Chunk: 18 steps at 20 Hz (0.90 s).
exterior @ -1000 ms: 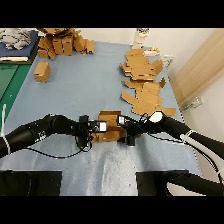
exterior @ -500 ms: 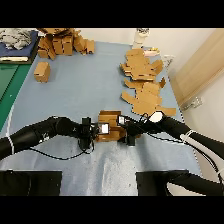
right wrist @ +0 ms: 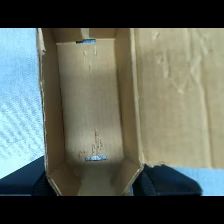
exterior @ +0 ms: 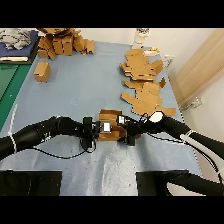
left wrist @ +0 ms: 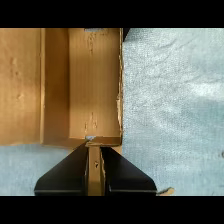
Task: Fold the box.
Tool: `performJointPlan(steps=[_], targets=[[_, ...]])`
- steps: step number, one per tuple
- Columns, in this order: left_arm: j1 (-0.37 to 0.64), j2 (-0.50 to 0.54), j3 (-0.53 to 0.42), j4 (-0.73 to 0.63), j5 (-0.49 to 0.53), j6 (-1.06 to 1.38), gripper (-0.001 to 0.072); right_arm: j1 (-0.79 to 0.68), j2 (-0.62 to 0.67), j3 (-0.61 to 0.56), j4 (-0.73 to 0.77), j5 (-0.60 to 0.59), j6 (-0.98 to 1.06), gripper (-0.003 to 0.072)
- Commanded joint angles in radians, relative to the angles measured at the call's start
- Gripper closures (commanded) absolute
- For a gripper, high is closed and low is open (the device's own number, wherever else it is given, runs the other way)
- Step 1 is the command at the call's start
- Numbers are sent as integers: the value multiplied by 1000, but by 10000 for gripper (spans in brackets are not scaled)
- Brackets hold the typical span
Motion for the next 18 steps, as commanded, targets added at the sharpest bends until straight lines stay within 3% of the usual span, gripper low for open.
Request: performJointPlan(steps=[1,2,8,11,15,18], targets=[[-9,-4,2,-7,9,7,610,0,0,0,0,0,0,94],[-13,-8,2,-9,19,8,697,0,0,0,0,0,0,94],[-20,-12,2,-44,45,80,696,0,0,0,-1,0,0,94],[-18,2,2,-40,-16,9,697,0,0,0,-1,0,0,94],[-18,57,2,148,-171,-233,697,0,0,0,-5,0,0,94],[-18,65,1,314,-220,-400,696,0,0,0,-7,0,0,94]])
